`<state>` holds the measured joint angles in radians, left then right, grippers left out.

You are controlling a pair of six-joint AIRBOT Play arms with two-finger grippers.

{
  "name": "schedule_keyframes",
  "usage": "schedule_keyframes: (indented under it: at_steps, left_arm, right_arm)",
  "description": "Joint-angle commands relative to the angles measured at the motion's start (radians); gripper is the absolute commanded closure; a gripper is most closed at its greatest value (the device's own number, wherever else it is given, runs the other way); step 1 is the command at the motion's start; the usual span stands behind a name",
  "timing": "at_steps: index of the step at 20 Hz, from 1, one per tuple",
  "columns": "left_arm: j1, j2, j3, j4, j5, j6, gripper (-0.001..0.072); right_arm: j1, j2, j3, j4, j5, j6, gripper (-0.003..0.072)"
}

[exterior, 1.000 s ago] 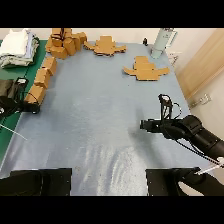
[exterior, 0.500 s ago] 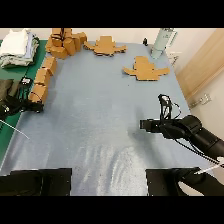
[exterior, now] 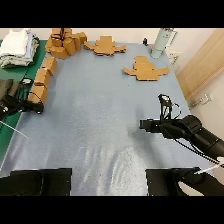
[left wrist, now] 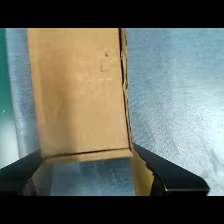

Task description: Fold the box.

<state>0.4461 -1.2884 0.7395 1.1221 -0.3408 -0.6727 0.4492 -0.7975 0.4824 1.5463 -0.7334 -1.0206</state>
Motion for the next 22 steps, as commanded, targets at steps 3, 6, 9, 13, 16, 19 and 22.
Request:
schedule_keyframes:
  at_steps: [3, 6, 9, 13, 16, 19, 22]
  left_arm:
    - [0.076, 0.18, 0.047, 0.071, -0.27, -0.002, 0.001]
    - [0.104, 0.301, 0.08, 0.134, -0.414, -0.052, 0.0011]
    - [0.043, 0.409, 0.094, 0.035, -0.532, -0.181, 0.054]
    - [-0.275, 0.43, 0.142, -0.025, -0.523, -0.217, 0.0698]
    - [-0.526, 0.336, 0.221, -0.021, -0.471, -0.413, 0.0698]
    - [-0.697, 0.181, 0.309, -0.019, -0.481, -0.522, 0.0698]
    - [-0.8, 0.065, 0.36, -0.02, -0.478, -0.56, 0.0698]
  right_arm:
    - [0.002, 0.0, 0.0, 0.007, -0.001, -0.002, 0.0681]
    - [0.002, 0.0, 0.001, 0.022, 0.0, -0.065, 0.0682]
    - [0.002, -0.02, 0.034, 0.041, -0.008, -0.114, 0.0681]
    - [-0.001, -0.14, 0.217, 0.039, -0.065, -0.168, 0.0682]
    - [-0.001, -0.302, 0.418, 0.039, -0.14, -0.22, 0.0682]
    - [-0.001, -0.481, 0.6, 0.04, -0.243, -0.257, 0.0682]
    - [0.0, -0.613, 0.698, 0.063, -0.299, -0.283, 0.0682]
